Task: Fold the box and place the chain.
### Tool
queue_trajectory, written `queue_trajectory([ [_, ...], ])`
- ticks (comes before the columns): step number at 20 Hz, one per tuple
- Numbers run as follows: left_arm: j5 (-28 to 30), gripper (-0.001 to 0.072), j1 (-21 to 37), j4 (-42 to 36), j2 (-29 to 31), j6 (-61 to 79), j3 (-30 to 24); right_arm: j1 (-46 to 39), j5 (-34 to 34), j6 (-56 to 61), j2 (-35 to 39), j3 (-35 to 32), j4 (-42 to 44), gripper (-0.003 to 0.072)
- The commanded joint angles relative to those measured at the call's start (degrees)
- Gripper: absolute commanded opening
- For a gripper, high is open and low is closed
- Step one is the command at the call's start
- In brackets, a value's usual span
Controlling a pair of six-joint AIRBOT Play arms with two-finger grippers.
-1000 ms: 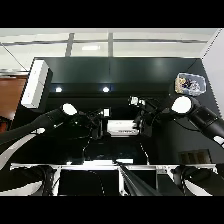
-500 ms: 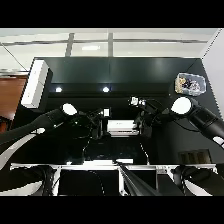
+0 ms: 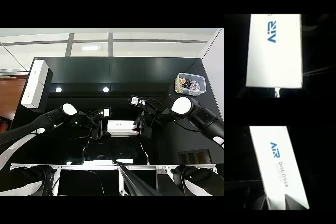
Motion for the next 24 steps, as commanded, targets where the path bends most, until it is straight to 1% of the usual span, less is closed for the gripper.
queue_trajectory([
  [1, -0.02, 0.0435, 0.00, 0.00, -0.02, -0.02, 0.02, 0.04, 0.48, 0.61, -0.02, -0.02, 0.04, 0.0276],
  [7, -0.02, 0.0435, 0.00, 0.00, -0.02, -0.02, 0.02, 0.04, 1.60, 1.29, -0.02, -0.15, 0.04, 0.0276],
  [11, 0.00, 0.0435, 0.00, 0.00, -0.02, 0.00, 0.02, 0.07, 1.88, 2.16, -0.02, -1.97, 0.11, 0.0276],
  [14, 0.00, 0.0435, 0.00, 0.00, -0.02, 0.00, 0.02, 0.02, 1.86, 2.51, 0.04, -1.86, 0.74, 0.0276],
  [16, -0.02, 0.0435, 0.00, 0.00, -0.02, 0.00, 0.02, -0.02, 2.03, 5.31, 1.07, -0.79, 0.70, 0.0276],
  [18, -0.02, 0.0435, 0.00, 0.00, -0.02, 0.00, 0.02, -0.57, 2.14, 11.32, 3.13, 1.14, 0.85, 0.0276],
  [19, -0.02, 0.0435, 0.00, 0.00, -0.02, 0.00, 0.02, -1.73, 2.32, 16.04, 4.22, 1.70, 1.62, 0.0253],
  [20, -0.02, 0.0435, 0.00, 0.00, -0.02, -0.02, 0.02, -3.30, 3.32, 22.08, 4.90, 1.79, 2.80, 0.0171],
  [21, -0.02, 0.0435, 0.00, 0.00, -0.02, 0.00, 0.02, -5.20, 5.84, 28.57, 4.76, 1.51, 5.18, 0.0054],
  [22, -0.02, 0.0435, 0.00, 0.00, -0.02, -0.02, 0.02, -6.69, 7.91, 30.64, 4.74, -0.39, 10.29, 0.0005],
  [23, -0.02, 0.0435, 0.00, 0.00, -0.02, -0.02, 0.02, -7.54, 8.85, 29.64, 4.74, -3.32, 16.55, 0.0005],
  [24, -0.02, 0.0435, 0.00, 0.00, -0.02, 0.00, 0.02, -7.93, 8.07, 27.61, 4.68, -6.82, 23.28, 0.0005],
])
